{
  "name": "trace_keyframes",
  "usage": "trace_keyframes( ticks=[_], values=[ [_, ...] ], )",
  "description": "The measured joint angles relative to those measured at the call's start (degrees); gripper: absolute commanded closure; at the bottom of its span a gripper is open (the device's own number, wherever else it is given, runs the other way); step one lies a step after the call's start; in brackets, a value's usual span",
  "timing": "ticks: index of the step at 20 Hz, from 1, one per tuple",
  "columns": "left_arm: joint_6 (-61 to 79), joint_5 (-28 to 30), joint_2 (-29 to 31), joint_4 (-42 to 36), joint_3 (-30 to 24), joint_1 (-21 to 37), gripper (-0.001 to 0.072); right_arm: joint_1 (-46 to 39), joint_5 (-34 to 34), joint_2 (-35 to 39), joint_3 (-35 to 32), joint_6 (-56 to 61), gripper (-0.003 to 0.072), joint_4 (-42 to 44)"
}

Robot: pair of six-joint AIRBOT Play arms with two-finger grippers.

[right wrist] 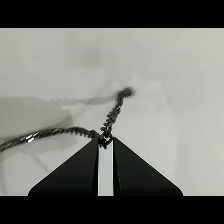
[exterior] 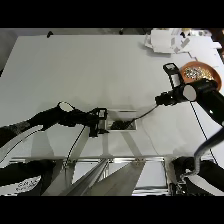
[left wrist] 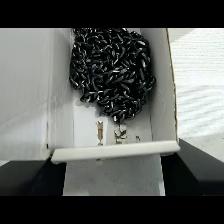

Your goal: Fold the box and place the chain.

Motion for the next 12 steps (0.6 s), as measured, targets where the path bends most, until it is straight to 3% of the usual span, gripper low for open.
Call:
trace_keyframes(
  ticks=[6,12],
  values=[
    [0.0,-0.02,0.0,0.0,0.0,0.0,0.0571,10.95,2.03,15.26,0.0,-0.85,0.067,11.39],
    [0.02,-0.02,0.0,0.0,0.0,0.0,0.0571,18.05,0.17,21.62,-0.07,-0.85,0.067,21.55]
  ],
)
